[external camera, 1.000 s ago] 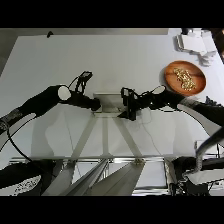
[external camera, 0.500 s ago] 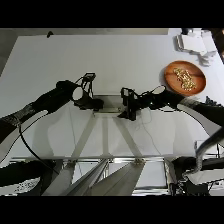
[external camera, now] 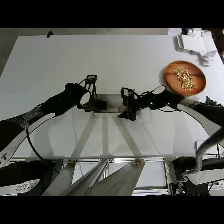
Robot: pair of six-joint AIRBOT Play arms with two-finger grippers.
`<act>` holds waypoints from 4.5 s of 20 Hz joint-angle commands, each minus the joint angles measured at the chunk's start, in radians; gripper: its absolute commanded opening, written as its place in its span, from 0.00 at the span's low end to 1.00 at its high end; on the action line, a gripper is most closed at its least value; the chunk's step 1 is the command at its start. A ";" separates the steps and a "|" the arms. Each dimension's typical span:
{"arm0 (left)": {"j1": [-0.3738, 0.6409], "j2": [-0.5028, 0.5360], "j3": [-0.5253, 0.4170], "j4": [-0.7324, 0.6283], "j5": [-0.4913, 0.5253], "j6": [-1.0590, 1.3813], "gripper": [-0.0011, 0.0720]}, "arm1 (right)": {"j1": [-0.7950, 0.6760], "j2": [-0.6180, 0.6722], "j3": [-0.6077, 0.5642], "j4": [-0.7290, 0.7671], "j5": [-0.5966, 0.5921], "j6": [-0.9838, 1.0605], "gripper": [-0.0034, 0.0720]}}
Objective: Fold the box and place the chain.
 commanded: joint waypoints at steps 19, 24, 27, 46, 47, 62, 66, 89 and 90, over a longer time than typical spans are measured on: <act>0.270 0.173 0.000 -0.431 -0.243 0.899 0.75 | 0.000 0.000 0.001 0.000 0.000 0.000 0.76; 0.479 0.152 -0.011 -0.738 -0.290 1.675 0.78 | 0.000 0.000 0.001 0.000 0.000 0.000 0.76; 0.563 0.099 -0.050 -0.810 -0.309 2.068 0.97 | 0.000 0.000 0.001 0.000 0.000 0.000 0.76; 0.476 -0.145 -0.058 -0.975 -0.294 2.573 0.97 | 0.000 0.000 0.001 0.000 0.000 0.000 0.76; 0.473 -0.145 -0.058 -0.974 -0.294 2.573 0.97 | 0.000 0.000 0.001 0.000 0.000 0.000 0.76; 0.473 -0.144 -0.058 -0.923 -0.311 2.441 0.97 | 0.000 0.000 0.001 0.000 0.000 0.000 0.76; 0.461 -0.144 -0.058 -0.986 -0.317 2.407 0.97 | 0.000 0.000 0.001 0.000 0.000 0.000 0.76; 0.429 -0.142 -0.134 -1.048 -0.190 2.651 0.46 | 0.000 0.000 0.001 0.000 0.000 0.000 0.76; 0.429 -0.142 -0.134 -1.028 -0.190 2.650 0.43 | 0.000 0.000 0.001 0.000 0.000 0.000 0.76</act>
